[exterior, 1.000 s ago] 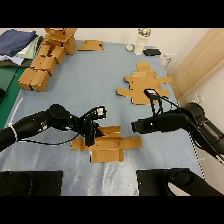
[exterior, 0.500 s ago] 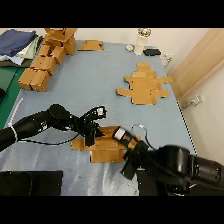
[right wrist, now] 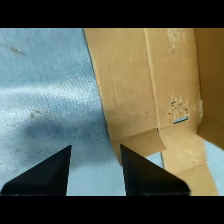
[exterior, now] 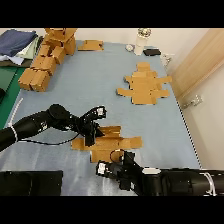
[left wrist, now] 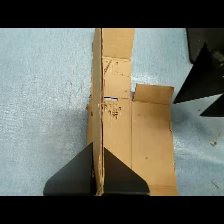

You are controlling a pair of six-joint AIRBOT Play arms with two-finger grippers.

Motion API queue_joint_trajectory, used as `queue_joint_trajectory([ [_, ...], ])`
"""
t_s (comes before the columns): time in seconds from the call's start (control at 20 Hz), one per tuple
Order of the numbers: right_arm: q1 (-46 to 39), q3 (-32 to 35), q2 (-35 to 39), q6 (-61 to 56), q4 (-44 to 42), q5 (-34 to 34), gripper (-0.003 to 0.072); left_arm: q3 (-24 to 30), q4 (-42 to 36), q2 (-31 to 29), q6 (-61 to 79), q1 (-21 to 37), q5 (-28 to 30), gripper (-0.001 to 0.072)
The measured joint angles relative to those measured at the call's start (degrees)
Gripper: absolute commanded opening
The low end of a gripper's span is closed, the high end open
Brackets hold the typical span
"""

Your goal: Fold the box.

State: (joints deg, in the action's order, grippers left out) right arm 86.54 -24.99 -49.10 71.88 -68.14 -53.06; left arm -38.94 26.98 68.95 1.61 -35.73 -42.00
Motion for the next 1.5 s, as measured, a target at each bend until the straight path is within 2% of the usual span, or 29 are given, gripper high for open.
queue_joint_trajectory([
  [0.3, 0.61, 0.07, -4.63, -0.94, 7.65, 1.81, 0.0461, 0.00, 0.00, 0.00, 0.00, 0.00, 0.00, 0.0012],
  [0.8, 0.52, -1.16, -5.53, -4.44, 19.54, 1.79, 0.0461, 0.00, 0.00, 0.00, 0.00, 0.00, 0.00, 0.0012],
  [1.15, 0.52, -2.75, -5.53, -11.93, 20.79, 2.23, 0.0466, 0.00, 0.00, 0.00, 0.00, 0.00, 0.00, 0.0012],
  [1.2, 0.52, -2.84, -5.53, -12.55, 20.57, 2.29, 0.0680, 0.00, 0.02, 0.00, 0.00, 0.00, -0.02, 0.0012],
  [1.25, 0.24, -2.89, -5.46, -13.00, 20.26, 2.45, 0.0719, 0.00, 0.02, 0.00, 0.00, 0.00, 0.00, 0.0012],
  [1.5, -6.21, -2.89, -3.26, -13.11, 13.62, 3.74, 0.0718, 0.00, 0.02, 0.00, 0.00, 0.00, 0.00, 0.0012],
])
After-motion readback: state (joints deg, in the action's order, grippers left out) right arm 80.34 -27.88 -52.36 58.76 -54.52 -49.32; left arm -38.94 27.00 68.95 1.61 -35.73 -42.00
